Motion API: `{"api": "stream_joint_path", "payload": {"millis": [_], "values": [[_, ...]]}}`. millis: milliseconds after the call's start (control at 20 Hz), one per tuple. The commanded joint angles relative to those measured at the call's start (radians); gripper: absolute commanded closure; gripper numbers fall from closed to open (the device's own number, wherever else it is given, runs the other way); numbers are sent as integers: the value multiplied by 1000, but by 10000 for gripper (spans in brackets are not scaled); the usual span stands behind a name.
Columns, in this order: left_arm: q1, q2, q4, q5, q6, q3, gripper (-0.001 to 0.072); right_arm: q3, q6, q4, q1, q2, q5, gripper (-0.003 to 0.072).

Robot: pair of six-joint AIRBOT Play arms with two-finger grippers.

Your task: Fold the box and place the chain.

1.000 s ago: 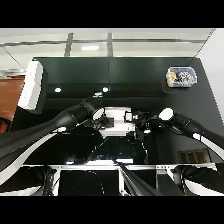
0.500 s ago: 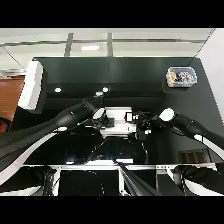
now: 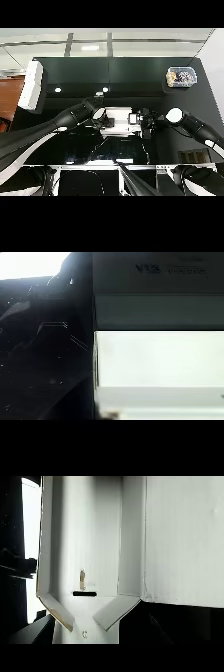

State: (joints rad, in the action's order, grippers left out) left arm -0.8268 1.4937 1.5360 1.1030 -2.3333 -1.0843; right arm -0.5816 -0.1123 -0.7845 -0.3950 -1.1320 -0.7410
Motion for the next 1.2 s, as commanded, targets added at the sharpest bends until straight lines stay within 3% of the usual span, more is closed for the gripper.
{"api": "stream_joint_path", "payload": {"millis": [0, 50, 100, 150, 300, 350, 400, 700, 1100, 1150], "values": [[1, 1, 1, -1, -1, -1, 683, 0, -26, -11, 2, 6, -19, 103], [1, 1, 2, -2, 0, -1, 683, 0, -26, -10, 2, 6, -31, 197], [1, 1, 5, -2, -1, -1, 683, 0, -26, -10, 2, 6, -40, 197], [1, 1, 5, -3, -1, -1, 682, 0, -25, -10, 2, 6, -41, 273], [1, 1, 4, -2, -1, -1, 683, 0, -22, 67, 2, 4, -41, 285], [1, 1, 4, 0, -1, -1, 683, 0, -22, 118, 2, -3, -41, 393], [1, 1, 4, 0, -1, -1, 682, 0, -22, 166, 2, -13, -41, 440], [1, 1, 3, -2, -1, -1, 682, 0, -22, 336, -7, -75, -43, 439], [1, 1, -4, -2, -1, -1, 683, 0, 29, 312, -31, -111, -9, 439], [1, 1, -4, -3, -1, -1, 683, 0, 64, 311, -31, -111, -5, 401]]}}
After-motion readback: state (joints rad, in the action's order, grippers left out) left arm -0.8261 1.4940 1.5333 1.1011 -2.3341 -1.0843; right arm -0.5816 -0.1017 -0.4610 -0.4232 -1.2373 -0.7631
